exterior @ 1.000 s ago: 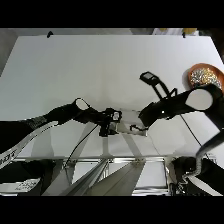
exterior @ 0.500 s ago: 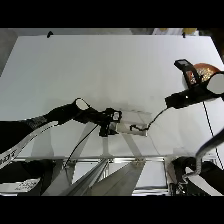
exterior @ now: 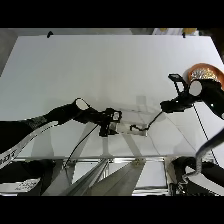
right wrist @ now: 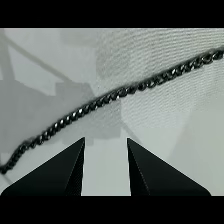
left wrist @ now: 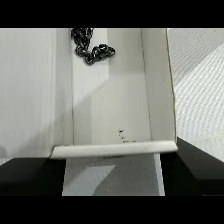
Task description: Fold the box and place the chain.
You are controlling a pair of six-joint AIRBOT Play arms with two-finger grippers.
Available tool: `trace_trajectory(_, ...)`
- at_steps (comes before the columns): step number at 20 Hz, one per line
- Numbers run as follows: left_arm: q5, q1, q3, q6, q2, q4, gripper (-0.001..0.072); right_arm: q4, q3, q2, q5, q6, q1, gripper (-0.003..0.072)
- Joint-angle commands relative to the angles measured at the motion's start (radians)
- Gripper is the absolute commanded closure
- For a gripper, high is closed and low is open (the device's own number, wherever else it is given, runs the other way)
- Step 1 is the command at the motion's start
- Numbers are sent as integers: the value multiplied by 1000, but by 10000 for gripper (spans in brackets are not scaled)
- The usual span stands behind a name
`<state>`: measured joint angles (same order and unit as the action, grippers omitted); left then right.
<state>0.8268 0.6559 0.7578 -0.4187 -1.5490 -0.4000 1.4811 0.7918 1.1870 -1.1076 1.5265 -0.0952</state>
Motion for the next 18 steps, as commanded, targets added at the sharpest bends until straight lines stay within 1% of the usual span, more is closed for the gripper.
trace_trajectory(1,0,0,0,0,0,0,456,5,-6,18,81,41,2,392)
trace_trajectory(6,0,0,0,0,0,0,456,3,-6,44,101,86,2,392)
trace_trajectory(10,0,0,0,0,0,0,456,4,-6,98,53,97,2,393)
trace_trajectory(13,0,0,0,0,0,0,456,3,-6,112,68,97,2,393)
trace_trajectory(18,0,0,0,0,0,0,456,4,-6,112,95,97,2,434)
